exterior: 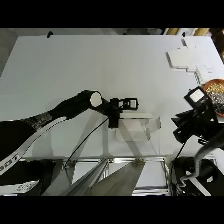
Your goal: Fold the box and place the chain.
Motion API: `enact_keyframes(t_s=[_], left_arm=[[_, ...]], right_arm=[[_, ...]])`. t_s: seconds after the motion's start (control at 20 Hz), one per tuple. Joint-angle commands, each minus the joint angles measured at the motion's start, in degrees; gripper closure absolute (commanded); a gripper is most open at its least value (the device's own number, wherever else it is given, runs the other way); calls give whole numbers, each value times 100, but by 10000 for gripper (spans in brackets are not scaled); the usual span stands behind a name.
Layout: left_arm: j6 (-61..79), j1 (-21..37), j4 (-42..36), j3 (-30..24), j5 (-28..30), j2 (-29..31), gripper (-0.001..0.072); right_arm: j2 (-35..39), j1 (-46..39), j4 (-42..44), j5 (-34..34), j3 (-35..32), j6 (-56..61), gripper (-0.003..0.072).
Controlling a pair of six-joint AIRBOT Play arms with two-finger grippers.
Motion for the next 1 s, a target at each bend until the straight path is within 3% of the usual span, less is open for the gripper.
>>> enact_keyframes(t_s=[0.0,0.15,0.3,0.45,0.5,0.55,0.6,0.65,0.95], left_arm=[[0,-4,-42,-4,-76,-2,698],[-2,-4,-42,-4,-76,-2,698],[0,-4,-42,-4,-74,-2,698],[-2,-4,-42,-4,-76,-2,698],[0,-4,-42,-4,-76,-2,698],[0,-4,-42,-4,-79,0,698],[0,-4,-39,-4,-74,0,698],[0,-4,-42,-4,-74,0,698],[0,-4,-42,-4,-74,0,698]], right_arm=[[-26,7,1281,-140,-522,-2201,668],[-184,13,1818,-138,-940,-3460,668],[-387,181,1709,-269,-1012,-3571,668],[-511,393,1696,-260,-1038,-4168,615],[-511,431,1668,-396,-1106,-4330,506],[-494,511,1668,-640,-1231,-4448,292],[-479,601,1657,-901,-1360,-4542,136],[-466,704,1580,-1117,-1506,-4669,100],[-459,1421,1366,-2138,-2406,-4920,63]])
